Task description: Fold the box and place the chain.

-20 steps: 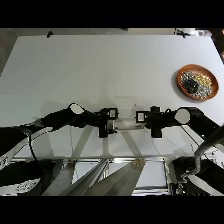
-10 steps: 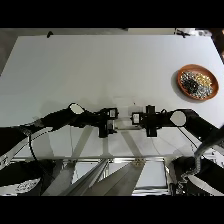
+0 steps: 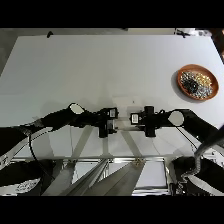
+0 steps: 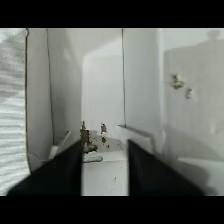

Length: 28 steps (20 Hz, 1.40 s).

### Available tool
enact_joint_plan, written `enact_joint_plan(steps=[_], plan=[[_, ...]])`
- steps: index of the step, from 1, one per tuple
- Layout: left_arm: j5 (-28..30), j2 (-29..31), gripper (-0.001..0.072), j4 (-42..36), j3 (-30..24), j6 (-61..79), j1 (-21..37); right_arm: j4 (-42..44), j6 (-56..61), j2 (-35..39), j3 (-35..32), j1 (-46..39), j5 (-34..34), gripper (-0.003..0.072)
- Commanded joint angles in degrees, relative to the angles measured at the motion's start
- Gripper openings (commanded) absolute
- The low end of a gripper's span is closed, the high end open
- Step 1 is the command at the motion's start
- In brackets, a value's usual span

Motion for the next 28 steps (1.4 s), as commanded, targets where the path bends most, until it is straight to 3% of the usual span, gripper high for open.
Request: enact_joint_plan(steps=[1, 2, 7, 12, 14, 16, 18, 20, 24, 28], plan=[[0.02, 0.02, 0.0346, 0.02, 0.02, 0.0, 0.02, 0.04, 0.13, 0.76, 0.09, 0.28, 0.22, 0.0085], [0.02, 0.02, 0.0346, 0.02, 0.0, 0.0, 0.02, -0.09, 0.59, 2.03, 0.09, 0.28, 0.96, 0.0015], [0.02, 0.02, 0.0346, 0.02, 0.0, 0.0, 0.02, -8.0, 11.72, 11.23, 0.09, 0.04, 6.84, 0.0015], [0.02, 0.02, 0.0346, 0.02, 0.02, 0.0, 0.02, -13.07, 49.79, 23.08, 0.09, -10.03, 12.85, 0.0015], [0.02, 0.02, 0.0346, 0.02, 0.0, 0.0, 0.02, -17.0, 68.28, 24.81, 0.09, -17.09, 15.85, 0.0014], [0.02, 0.02, 0.0346, 0.02, 0.0, 0.0, 0.02, -19.98, 78.64, 24.28, 0.09, -23.52, 20.9, 0.0014], [0.02, 0.02, 0.0346, 0.02, 0.0, 0.0, 0.02, -20.74, 78.77, 22.34, 0.07, -27.61, 24.48, 0.0014], [0.02, 0.02, 0.0346, 0.02, 0.0, 0.0, 0.02, -19.91, 78.75, 17.79, -0.09, -28.5, 23.91, 0.0014], [0.02, 0.04, 0.0346, 0.02, 0.0, 0.0, 0.02, -9.25, 72.41, 5.68, -0.09, -26.47, 18.88, 0.0015], [0.02, 0.07, 0.0346, 0.02, 0.02, 0.0, 0.02, -5.05, 70.51, 1.31, -0.09, -21.03, 14.29, 0.0014]])
